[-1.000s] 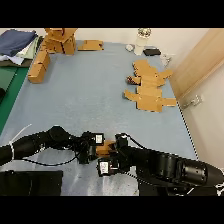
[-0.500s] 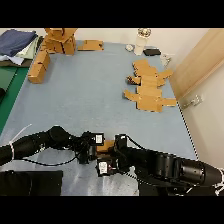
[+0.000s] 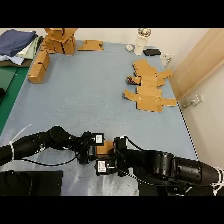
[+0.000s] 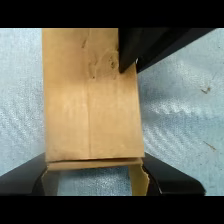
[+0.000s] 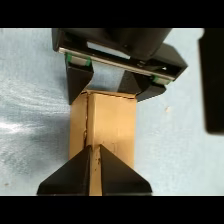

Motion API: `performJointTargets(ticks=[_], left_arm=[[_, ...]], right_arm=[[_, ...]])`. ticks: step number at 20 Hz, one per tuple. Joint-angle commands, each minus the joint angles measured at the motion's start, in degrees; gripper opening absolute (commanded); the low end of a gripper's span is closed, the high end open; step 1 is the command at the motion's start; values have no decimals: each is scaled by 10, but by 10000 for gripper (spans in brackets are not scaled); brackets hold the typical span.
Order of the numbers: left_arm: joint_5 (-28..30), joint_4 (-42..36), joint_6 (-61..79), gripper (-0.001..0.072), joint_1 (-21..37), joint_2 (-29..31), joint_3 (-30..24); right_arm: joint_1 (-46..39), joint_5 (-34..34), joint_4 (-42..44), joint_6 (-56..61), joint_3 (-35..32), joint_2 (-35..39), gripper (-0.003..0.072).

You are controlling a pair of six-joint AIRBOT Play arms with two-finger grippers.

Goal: Fold the box.

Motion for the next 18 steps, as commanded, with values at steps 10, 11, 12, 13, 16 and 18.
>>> performJointTargets(ticks=[10,11,12,13,16,18], left_arm=[[1,0,0,463,0,0,0],[1,0,0,463,0,0,0],[1,0,0,463,0,0,0],[1,0,0,463,0,0,0],[1,0,0,463,0,0,0],[1,0,0,463,0,0,0]], right_arm=[[0,-29,14,0,1,8,325],[0,-33,10,0,1,18,325],[0,-37,8,0,1,27,325],[0,-43,8,0,1,37,325],[0,-54,8,1,1,59,323],[0,-58,12,18,1,71,297]])
